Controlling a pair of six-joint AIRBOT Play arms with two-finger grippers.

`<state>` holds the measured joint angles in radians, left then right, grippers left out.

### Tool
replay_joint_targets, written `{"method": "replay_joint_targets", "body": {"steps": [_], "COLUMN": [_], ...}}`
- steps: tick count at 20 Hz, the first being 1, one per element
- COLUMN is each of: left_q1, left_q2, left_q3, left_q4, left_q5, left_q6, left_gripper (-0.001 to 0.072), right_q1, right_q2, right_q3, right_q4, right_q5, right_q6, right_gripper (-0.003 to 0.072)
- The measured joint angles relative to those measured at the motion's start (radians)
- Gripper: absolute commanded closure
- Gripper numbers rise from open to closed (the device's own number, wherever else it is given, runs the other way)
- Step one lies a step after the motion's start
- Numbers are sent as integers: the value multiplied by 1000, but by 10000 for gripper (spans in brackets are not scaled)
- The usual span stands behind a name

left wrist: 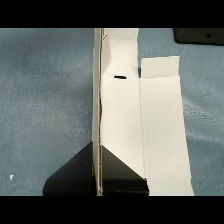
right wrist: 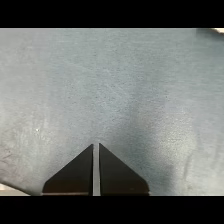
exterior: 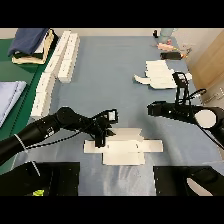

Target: Fold the box.

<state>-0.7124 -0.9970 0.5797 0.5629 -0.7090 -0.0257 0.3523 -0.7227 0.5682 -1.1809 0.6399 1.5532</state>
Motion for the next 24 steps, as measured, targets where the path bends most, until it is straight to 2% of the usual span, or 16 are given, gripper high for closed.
{"method": "replay_joint_targets", "body": {"steps": [11, 18, 21, 24], "left_q1": [-3, -66, -74, -76], "left_q2": [-50, -53, -53, -53], "left_q3": [3, 1, 2, 2], "left_q4": [-23, -16, -5, 4], "left_q5": [-43, -58, -53, -45], "left_q6": [-73, -148, -163, -174], "left_gripper": [697, 695, 692, 693], "right_q1": [4, 4, 4, 4], "right_q2": [-13, -13, -13, 5], "right_q3": [0, 0, 0, 2], "right_q4": [-2, -2, -2, -2], "right_q5": [-2, -2, 0, 39], "right_q6": [0, -6, -8, 16], "right_gripper": [632, 631, 675, 684]}}
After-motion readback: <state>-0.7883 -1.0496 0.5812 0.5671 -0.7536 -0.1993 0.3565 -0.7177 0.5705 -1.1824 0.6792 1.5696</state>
